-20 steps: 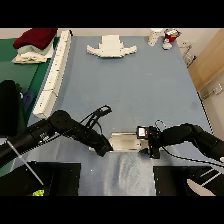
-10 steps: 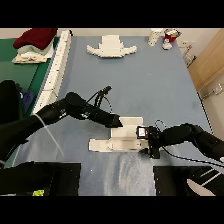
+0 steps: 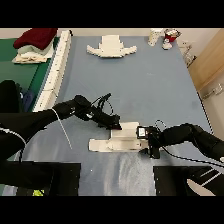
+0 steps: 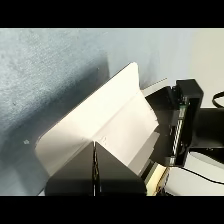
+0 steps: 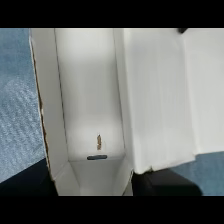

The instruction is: Fold the box.

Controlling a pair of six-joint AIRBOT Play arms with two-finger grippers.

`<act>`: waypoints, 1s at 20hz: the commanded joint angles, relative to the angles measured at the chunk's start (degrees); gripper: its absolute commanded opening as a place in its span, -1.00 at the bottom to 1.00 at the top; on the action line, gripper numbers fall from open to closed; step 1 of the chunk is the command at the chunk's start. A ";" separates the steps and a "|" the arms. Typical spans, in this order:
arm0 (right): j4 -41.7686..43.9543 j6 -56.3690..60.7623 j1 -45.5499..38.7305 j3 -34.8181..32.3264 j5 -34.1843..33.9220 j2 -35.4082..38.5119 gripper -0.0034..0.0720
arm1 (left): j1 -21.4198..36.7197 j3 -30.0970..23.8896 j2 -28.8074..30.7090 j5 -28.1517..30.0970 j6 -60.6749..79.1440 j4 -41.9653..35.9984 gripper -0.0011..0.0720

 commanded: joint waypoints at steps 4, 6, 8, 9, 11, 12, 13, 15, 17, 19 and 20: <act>0.00 0.00 0.02 -0.02 0.02 0.04 0.44 | 0.55 1.09 4.79 -4.11 6.34 1.79 -0.94; 0.00 0.00 0.02 -0.02 0.02 0.04 0.44 | 0.44 1.05 11.39 -3.93 6.32 7.69 -0.94; 0.00 0.00 0.02 -0.02 0.02 0.04 0.44 | -0.48 0.48 18.82 -3.91 6.80 15.04 -0.94; 0.00 0.00 0.02 -0.02 0.02 0.04 0.44 | -1.81 -0.15 22.67 -3.93 7.98 19.76 -0.94; 0.00 0.00 0.02 -0.02 0.02 0.04 0.44 | -5.81 -2.34 29.31 -3.39 8.66 27.39 -0.94; 0.00 0.00 0.02 -0.02 0.02 0.04 0.44 | -7.89 -3.58 32.09 -2.75 8.63 30.03 -0.94; 0.00 0.00 0.02 -0.02 0.02 0.04 0.44 | -9.99 -5.03 34.84 -1.95 8.28 32.39 -0.94; 0.00 0.00 0.02 -0.02 0.02 0.04 0.44 | -12.98 -7.58 38.93 -0.81 6.12 36.63 -0.94; 0.00 0.00 0.02 -0.02 0.02 0.04 0.44 | -13.00 -11.08 41.48 -1.01 8.37 37.83 -0.93; 0.00 0.00 0.02 -0.02 0.04 0.04 0.44 | -11.34 -15.10 41.88 -1.46 18.21 36.22 -0.91; 0.00 0.00 0.02 -0.02 0.02 0.04 0.44 | -10.03 -16.83 41.88 -1.16 23.47 34.80 -0.08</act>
